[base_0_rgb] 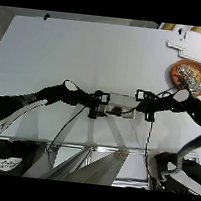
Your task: Fold the box and place the chain.
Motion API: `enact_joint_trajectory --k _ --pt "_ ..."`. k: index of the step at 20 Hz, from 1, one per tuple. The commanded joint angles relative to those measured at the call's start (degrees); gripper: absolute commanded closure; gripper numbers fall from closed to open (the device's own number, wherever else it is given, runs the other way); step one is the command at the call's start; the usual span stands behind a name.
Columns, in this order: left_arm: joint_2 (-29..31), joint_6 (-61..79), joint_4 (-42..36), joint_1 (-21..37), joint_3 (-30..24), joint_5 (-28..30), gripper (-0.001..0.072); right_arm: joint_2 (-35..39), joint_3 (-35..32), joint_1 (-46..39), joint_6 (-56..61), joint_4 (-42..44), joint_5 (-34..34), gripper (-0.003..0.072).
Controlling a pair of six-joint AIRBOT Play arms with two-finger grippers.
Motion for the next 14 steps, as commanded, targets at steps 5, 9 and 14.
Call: enact_joint_trajectory --k 5,9,14 --pt "-0.02 0.0 0.0 0.04 0.02 0.0 0.056 14.4 -0.07 0.02 16.9 -2.21 5.95 0.0668" --pt "-0.02 0.0 0.0 0.04 0.02 0.0 0.056 27.19 -0.07 1.88 23.17 -0.92 11.98 0.0668" --pt "-0.02 0.0 0.0 0.04 0.02 0.0 0.056 30.23 -0.07 14.08 24.13 9.35 3.45 0.0668"
